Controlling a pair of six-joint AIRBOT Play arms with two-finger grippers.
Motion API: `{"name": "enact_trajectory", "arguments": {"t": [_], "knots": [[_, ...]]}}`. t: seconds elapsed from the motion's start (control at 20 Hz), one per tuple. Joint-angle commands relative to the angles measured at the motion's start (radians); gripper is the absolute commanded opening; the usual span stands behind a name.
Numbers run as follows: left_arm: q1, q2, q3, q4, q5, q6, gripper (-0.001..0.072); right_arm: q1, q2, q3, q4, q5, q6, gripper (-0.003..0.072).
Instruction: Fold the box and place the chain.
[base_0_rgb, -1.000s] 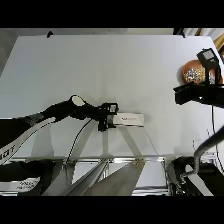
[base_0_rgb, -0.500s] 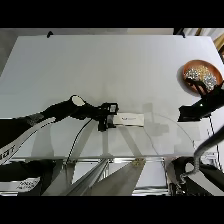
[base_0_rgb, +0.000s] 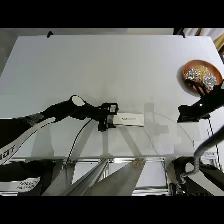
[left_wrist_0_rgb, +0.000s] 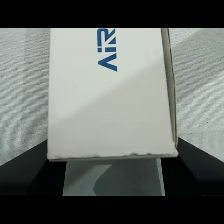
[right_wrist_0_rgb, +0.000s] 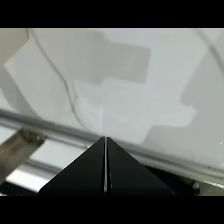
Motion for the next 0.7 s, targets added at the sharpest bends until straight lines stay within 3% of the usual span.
{"name": "enact_trajectory", "arguments": {"t": [0.0, 0.05, 0.1, 0.15, 0.4, 0.65], "knots": [[0.001, 0.000, 0.001, 0.000, -0.001, 0.000, 0.0256, 0.000, 0.000, 0.001, -0.011, -0.130, 0.025, 0.0014], [0.001, 0.001, 0.001, 0.000, -0.002, 0.000, 0.0253, 0.000, -0.001, 0.001, -0.011, -0.134, 0.025, 0.0014], [0.001, 0.002, 0.002, -0.003, -0.001, 0.000, 0.0175, 0.000, 0.000, 0.001, -0.011, -0.132, 0.025, 0.0014], [0.001, 0.010, 0.002, -0.002, -0.004, 0.001, 0.0000, 0.000, -0.001, 0.001, -0.011, -0.131, 0.025, 0.0014], [0.017, 0.152, 0.002, -0.002, 0.045, -0.017, 0.0005, 0.000, -0.001, 0.001, -0.011, -0.130, 0.025, 0.0014], [0.115, 0.338, 0.002, 0.004, 0.153, -0.346, 0.0004, 0.000, -0.001, 0.001, -0.011, -0.130, 0.025, 0.0014]]}}
